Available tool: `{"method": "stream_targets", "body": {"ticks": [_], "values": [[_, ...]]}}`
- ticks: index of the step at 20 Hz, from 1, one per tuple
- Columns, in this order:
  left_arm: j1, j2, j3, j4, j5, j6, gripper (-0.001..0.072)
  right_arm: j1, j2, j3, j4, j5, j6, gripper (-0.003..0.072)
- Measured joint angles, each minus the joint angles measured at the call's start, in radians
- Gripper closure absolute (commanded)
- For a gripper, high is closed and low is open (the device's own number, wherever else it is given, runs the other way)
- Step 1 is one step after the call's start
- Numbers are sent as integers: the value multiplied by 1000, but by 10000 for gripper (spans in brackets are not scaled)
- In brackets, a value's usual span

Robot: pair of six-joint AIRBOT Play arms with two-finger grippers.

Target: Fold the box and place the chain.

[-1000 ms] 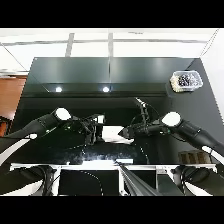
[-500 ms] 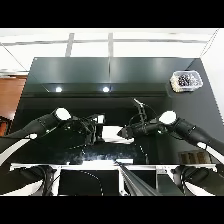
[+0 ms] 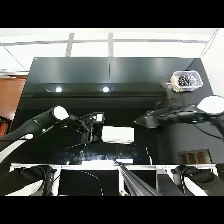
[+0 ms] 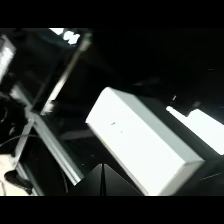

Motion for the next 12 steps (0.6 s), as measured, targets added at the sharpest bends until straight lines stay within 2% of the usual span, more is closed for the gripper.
{"method": "stream_targets", "body": {"ticks": [5, 8, 12], "values": [[-11, 85, 58, 59, -124, -153, -7, -168, 113, 10, -147, 114, 55, 674], [-88, 84, 113, 59, -126, -206, -5, -250, 132, 11, -202, 125, 70, 675], [-185, 35, 191, 53, -54, -246, -2, -330, 141, 12, -233, 120, 76, 675]]}}
